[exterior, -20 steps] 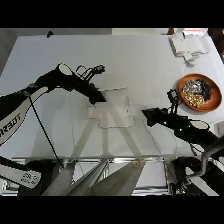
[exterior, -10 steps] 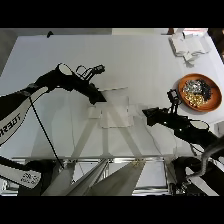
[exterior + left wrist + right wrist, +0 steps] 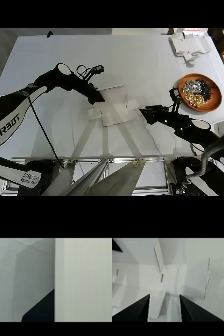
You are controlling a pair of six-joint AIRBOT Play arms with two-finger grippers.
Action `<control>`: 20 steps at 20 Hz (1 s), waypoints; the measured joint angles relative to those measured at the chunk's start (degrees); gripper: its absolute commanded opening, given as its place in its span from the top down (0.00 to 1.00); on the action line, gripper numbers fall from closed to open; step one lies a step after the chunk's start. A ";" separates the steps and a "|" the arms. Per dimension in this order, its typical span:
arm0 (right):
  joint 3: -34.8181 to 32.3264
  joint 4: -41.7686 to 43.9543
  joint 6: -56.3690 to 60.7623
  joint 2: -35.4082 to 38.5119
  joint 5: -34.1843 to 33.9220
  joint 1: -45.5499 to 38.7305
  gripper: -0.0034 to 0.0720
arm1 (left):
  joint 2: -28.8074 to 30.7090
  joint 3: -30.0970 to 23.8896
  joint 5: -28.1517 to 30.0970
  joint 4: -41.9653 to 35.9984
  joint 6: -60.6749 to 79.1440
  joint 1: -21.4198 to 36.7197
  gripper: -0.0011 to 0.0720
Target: Fold the box and place the chain.
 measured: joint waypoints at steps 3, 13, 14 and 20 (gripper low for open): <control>2.32 1.53 0.02 3.19 -1.25 -0.02 0.39 | 4.81 -0.02 -0.83 2.54 0.17 0.48 0.98; 4.90 2.36 0.04 13.27 -11.08 -0.02 0.39 | 22.80 -0.02 -9.01 6.91 8.07 9.53 0.98; 4.94 2.40 0.07 13.55 -11.43 -0.02 0.39 | 22.25 -0.02 -9.68 6.84 9.31 9.49 0.98; 4.98 2.36 0.22 14.12 -12.28 0.00 0.39 | 13.49 -0.02 -8.22 2.45 18.01 6.01 0.98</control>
